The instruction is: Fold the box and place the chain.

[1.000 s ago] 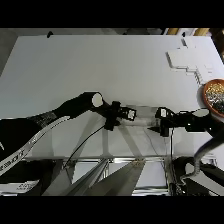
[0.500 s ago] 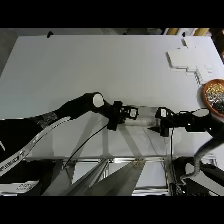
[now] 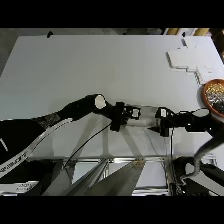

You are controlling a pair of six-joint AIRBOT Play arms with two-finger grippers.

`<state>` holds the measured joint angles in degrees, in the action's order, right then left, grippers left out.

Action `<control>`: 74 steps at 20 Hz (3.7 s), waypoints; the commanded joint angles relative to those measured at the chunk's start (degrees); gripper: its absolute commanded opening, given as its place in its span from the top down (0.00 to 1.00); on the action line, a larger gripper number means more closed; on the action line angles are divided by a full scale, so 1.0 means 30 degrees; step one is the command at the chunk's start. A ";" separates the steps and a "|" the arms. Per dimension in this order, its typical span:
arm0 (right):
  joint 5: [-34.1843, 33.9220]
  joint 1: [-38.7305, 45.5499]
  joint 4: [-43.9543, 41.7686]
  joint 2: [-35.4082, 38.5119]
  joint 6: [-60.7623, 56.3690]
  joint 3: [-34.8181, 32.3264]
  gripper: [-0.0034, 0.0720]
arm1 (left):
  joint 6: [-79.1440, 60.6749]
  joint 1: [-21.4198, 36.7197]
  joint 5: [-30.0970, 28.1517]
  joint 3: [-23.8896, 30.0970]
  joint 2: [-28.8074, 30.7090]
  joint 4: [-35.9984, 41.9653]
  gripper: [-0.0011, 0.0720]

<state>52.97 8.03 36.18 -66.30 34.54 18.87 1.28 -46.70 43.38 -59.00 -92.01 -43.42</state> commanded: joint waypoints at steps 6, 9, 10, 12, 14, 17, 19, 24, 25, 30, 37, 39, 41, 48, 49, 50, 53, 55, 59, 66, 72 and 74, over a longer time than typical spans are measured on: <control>0.0000 0.0000 0.0000 -0.0007 0.0000 -0.0007 0.35 | 0.2317 0.0729 0.1923 0.0000 0.1661 -0.1647 0.52; 0.0000 0.0000 0.0000 -0.0007 0.0000 -0.0007 0.35 | 0.7060 0.1545 0.3315 0.0000 0.3410 -0.3861 0.66; 0.0000 0.0000 0.0000 -0.0007 0.0000 -0.0007 0.35 | 0.8932 0.1902 0.3927 0.0000 0.4029 -0.4539 0.78; 0.0000 0.0000 0.0000 -0.0007 0.0000 -0.0007 0.35 | 1.2735 0.2805 0.5326 0.0000 0.5217 -0.5843 0.93; 0.0000 0.0000 0.0000 -0.0007 0.0000 -0.0007 0.35 | 1.6597 0.3810 0.6207 0.0022 0.5865 -0.6914 0.96; 0.0000 0.0000 0.0000 -0.0007 0.0000 -0.0007 0.35 | 2.0444 0.4772 0.5246 0.1056 0.5537 -0.6776 0.97; 0.0000 0.0000 0.0000 -0.0007 0.0000 -0.0007 0.35 | 2.2418 0.4881 0.3526 0.2200 0.4707 -0.4860 0.97; 0.0000 0.0000 0.0000 -0.0007 0.0000 -0.0007 0.35 | 2.2374 0.3738 0.1800 0.2769 0.1996 -0.0772 0.97; 0.0000 0.0000 0.0000 -0.0007 0.0000 -0.0007 0.35 | 2.2382 0.3570 0.1588 0.2769 0.1698 -0.0313 0.97; 0.0000 0.0000 0.0000 -0.0007 0.0007 -0.0007 0.35 | 2.2462 0.2827 0.0874 0.2761 0.1588 0.1668 0.98; 0.0000 0.0000 0.0000 -0.0007 0.0000 -0.0007 0.35 | 2.2884 0.2448 0.0539 0.2761 0.3111 0.1661 0.96; 0.0000 0.0000 0.0000 -0.0007 0.0000 -0.0007 0.35 | 2.3314 0.2484 0.0605 0.2761 0.3300 0.1596 0.93; 0.0000 0.0000 0.0000 -0.0007 0.0000 -0.0007 0.35 | 2.3809 0.2448 0.0590 0.2761 0.3526 0.1617 0.88; 0.0007 0.0000 0.0000 -0.0007 0.0000 -0.0007 0.35 | 2.4232 0.1960 0.0437 0.2761 0.3694 0.1843 0.75; 0.0015 0.0000 0.0000 -0.0007 0.0000 -0.0007 0.35 | 2.4239 0.1902 0.0408 0.2761 0.3694 0.1851 0.74; 0.0015 0.0000 0.0000 -0.0007 0.0000 -0.0007 0.35 | 2.4239 0.1843 0.0401 0.2761 0.3694 0.1843 0.65; 0.0015 0.0000 0.0000 -0.0007 0.0000 -0.0007 0.35 | 2.4247 0.2033 0.0481 0.2761 0.3891 0.1005 0.58; 0.0015 0.0000 0.0000 -0.0007 0.0000 -0.0007 0.35 | 2.5551 0.2667 0.0976 0.2761 0.4444 -0.0750 0.59; 0.0015 0.0000 0.0000 -0.0007 0.0000 -0.0007 0.35 | 2.7562 0.4204 0.2688 0.2805 0.4816 -0.3315 0.59; 0.0022 0.0000 0.0000 -0.0007 0.0000 -0.0007 0.35 | 2.6636 0.3883 0.2251 0.2922 0.2353 -0.0619 0.61; 0.0022 0.0000 0.0000 -0.0007 0.0000 -0.0007 0.35 | 2.4815 0.3417 0.2339 0.2914 0.2280 0.3002 0.61; 0.0029 0.0000 0.0000 -0.0007 0.0000 -0.0007 0.35 | 2.4494 0.3213 0.2331 0.2914 0.2288 0.3643 0.61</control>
<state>53.01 8.01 36.21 -66.35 34.57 18.85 76.60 -36.29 50.24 -50.26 -84.93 -36.86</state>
